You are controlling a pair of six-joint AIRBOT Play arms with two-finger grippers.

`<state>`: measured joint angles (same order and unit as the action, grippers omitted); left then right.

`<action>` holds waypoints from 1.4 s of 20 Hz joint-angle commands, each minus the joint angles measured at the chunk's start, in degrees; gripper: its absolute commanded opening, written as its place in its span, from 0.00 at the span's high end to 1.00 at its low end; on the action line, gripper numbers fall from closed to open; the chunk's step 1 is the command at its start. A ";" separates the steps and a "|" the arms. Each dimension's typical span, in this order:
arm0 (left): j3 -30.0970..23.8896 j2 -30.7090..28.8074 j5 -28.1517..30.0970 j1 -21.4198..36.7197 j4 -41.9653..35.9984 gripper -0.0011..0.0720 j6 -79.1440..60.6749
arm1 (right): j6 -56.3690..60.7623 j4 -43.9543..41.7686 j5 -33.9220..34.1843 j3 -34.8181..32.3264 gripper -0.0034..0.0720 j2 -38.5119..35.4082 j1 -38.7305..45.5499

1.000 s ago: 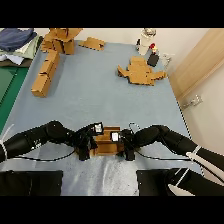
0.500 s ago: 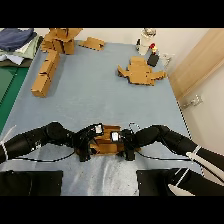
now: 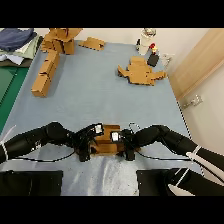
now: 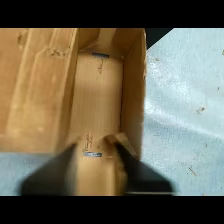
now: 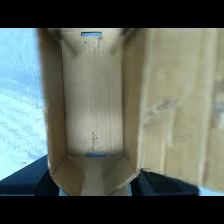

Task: Fold the box.

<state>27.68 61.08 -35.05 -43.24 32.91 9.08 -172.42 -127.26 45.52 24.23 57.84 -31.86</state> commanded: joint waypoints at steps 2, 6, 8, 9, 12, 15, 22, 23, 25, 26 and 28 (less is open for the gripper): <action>0.07 -0.24 -0.11 0.04 9.33 0.97 12.59 | 0.02 -0.02 -0.02 -0.02 0.29 0.00 -0.02; 1.07 -6.01 -4.15 0.13 29.20 0.97 39.67 | 0.02 -0.02 -0.02 -0.02 0.29 0.00 -0.02; 1.11 -13.11 -5.79 0.35 37.70 0.97 53.68 | 0.02 -0.02 -0.02 -0.02 0.29 0.00 -0.02; 1.11 -17.46 -5.95 1.11 39.19 0.97 59.21 | 0.02 0.00 -0.02 -0.02 0.29 0.00 -0.02; 0.70 -27.36 -8.79 6.80 40.48 0.97 76.85 | 0.02 -0.02 -0.02 -0.02 0.29 0.00 -0.02; -2.21 -28.15 -18.56 15.26 40.85 0.97 86.90 | 0.02 -0.02 -0.02 -0.02 0.29 0.00 -0.02; -6.97 -19.69 -14.29 13.57 25.09 0.97 86.12 | 0.02 -0.02 -0.02 -0.02 0.29 0.00 -0.02; -6.97 -17.88 -12.11 12.02 23.47 0.97 86.33 | 0.02 -0.02 -0.02 -0.02 0.29 0.00 -0.02; -6.97 -13.81 -8.98 8.87 20.98 0.97 86.44 | 0.02 -0.02 -0.02 0.00 0.29 0.00 -0.02; -6.97 -11.56 -8.02 7.34 19.61 0.97 86.53 | 0.02 -0.02 -0.02 -0.02 0.29 0.00 -0.02; -6.97 -8.24 -5.92 4.59 17.33 0.97 86.53 | 0.02 0.00 0.00 -0.02 0.29 0.00 -0.02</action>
